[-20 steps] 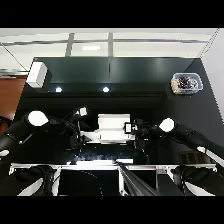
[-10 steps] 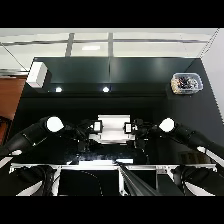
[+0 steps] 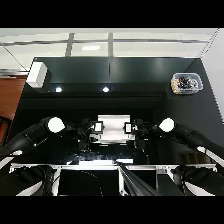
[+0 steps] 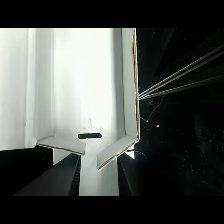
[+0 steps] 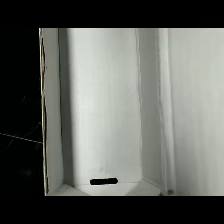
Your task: Fold the box and place the chain.
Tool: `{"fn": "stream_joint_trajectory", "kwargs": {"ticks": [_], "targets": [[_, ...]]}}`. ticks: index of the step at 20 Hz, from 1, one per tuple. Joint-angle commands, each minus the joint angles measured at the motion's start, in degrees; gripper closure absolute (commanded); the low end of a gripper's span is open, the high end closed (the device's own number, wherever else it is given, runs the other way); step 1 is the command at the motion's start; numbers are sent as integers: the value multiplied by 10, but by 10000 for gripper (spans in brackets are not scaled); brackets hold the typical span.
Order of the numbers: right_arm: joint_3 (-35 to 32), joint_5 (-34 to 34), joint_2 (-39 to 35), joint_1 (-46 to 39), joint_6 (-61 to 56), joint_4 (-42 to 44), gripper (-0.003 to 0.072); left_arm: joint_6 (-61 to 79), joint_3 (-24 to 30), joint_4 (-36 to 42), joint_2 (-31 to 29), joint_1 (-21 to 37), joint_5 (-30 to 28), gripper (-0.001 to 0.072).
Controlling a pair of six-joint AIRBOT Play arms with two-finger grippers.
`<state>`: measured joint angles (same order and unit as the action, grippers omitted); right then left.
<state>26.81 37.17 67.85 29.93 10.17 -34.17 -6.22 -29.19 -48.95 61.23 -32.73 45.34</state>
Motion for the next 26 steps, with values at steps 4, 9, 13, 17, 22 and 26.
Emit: {"fn": "stream_joint_trajectory", "kwargs": {"ticks": [4,9,13,17,22,26], "targets": [[0,0,0,0,0,0,494,0,0,2,0,-1,-7,546],[0,0,0,1,0,0,494,1,0,92,2,-2,-34,551],[0,0,0,1,0,0,494,1,0,105,3,-1,-32,550],[0,0,0,1,0,0,494,1,0,105,25,-1,-31,549],[0,0,0,0,0,0,494,1,0,107,50,-1,-31,491],[0,0,0,0,0,0,494,1,0,124,50,-1,-31,400]]}}
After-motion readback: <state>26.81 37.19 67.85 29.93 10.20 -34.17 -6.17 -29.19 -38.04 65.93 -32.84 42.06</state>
